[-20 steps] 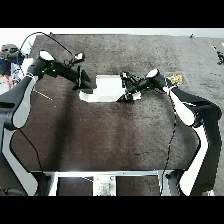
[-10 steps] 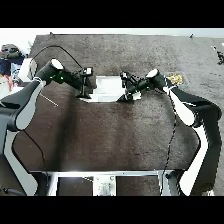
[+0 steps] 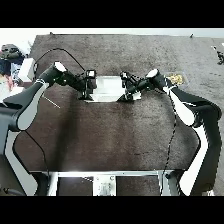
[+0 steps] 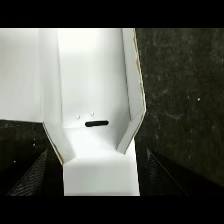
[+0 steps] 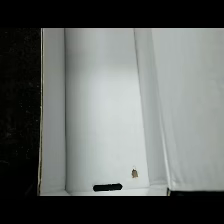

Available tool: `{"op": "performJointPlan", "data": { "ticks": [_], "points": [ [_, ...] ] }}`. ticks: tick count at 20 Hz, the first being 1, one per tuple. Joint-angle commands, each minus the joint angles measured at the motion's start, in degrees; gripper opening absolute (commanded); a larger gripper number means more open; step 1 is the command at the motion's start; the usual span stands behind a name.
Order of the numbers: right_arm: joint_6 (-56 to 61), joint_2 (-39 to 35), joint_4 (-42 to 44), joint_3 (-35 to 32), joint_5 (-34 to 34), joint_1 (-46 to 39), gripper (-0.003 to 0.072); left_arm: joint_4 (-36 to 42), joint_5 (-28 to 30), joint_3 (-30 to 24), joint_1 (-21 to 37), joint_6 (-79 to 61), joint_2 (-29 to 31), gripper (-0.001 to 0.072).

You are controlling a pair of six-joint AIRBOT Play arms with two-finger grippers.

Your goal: Fold the box and place the chain.

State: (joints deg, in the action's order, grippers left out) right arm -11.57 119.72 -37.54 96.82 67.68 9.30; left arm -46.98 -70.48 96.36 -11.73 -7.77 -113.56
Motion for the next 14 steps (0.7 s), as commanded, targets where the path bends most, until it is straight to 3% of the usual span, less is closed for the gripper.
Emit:
{"op": "performJointPlan", "data": {
  "ticks": [1,11,12,13,14],
  "points": [
    [0.02,-0.02,0.02,0.02,0.02,0.02,0.0417,-0.2,2.12,-0.37,-0.72,1.75,-0.22,0.0697],
    [0.02,-0.02,0.02,0.02,0.02,0.04,0.0416,2.34,2.8,-0.96,-0.72,3.26,-1.09,0.0696],
    [0.02,-0.02,0.02,0.02,0.02,0.02,0.0417,2.27,2.78,-0.96,-0.72,3.28,-1.11,0.0617],
    [0.02,-0.02,0.02,0.02,0.02,0.04,0.0417,2.12,2.4,-0.96,-0.72,3.26,-1.11,0.0446],
    [0.02,-0.02,0.04,0.02,0.02,0.02,0.0416,2.14,2.25,-0.96,-0.72,3.28,-1.11,0.0412]
  ]
}}
